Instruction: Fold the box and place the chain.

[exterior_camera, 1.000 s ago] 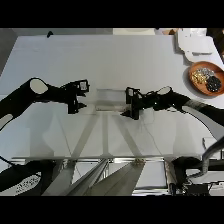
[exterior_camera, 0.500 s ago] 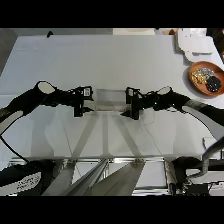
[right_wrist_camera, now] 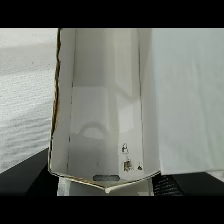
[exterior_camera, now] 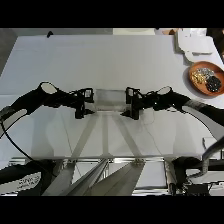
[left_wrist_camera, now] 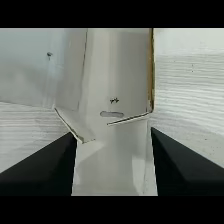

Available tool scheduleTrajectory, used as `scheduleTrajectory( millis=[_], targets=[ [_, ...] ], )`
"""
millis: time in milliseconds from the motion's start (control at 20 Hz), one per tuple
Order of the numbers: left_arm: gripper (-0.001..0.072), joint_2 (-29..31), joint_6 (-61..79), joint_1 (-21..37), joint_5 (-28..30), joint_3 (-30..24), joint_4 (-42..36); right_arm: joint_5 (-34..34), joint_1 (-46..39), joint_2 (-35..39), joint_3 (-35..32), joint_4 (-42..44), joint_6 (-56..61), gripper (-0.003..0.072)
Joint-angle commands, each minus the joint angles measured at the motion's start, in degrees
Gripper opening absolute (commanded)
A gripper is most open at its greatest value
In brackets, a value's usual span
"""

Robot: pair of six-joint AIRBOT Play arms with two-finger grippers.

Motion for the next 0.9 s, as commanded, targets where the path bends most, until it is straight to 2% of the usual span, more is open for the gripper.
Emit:
scheduleTrajectory(
  millis=[0, 100, 350, 400, 500, 750, 850],
  targets=[
    [0.0488, -1.07, 1.75, 0.04, 0.76, -0.02, -0.15, 0.0, 0.04, -0.02, 0.04, 0.0, 0.0, 0.0517],
    [0.0404, -1.07, 3.56, 0.04, 0.17, -0.02, -0.15, 0.0, 0.04, -0.02, 0.04, 0.0, 0.0, 0.0517],
    [0.0395, -1.07, 8.0, 0.04, 0.44, -0.02, -0.92, 0.0, 0.04, -0.02, 0.04, 0.0, 0.02, 0.0517],
    [0.0385, -1.07, 9.01, 0.04, 0.68, -0.02, -1.07, 0.0, 0.04, -0.02, 0.04, 0.0, 0.0, 0.0517],
    [0.032, -1.07, 11.52, 0.04, 0.61, -0.02, -1.25, 0.0, 0.04, -0.02, 0.04, 0.0, 0.0, 0.0517],
    [0.031, -1.07, 15.43, 0.02, 1.18, -0.02, -5.11, 0.0, 0.04, -0.02, 0.04, 0.0, 0.02, 0.0517],
    [0.0106, -1.07, 15.54, 0.02, 3.56, -0.02, -8.11, 0.0, 0.04, -0.02, 0.04, 0.0, 0.0, 0.0517]
  ],
)
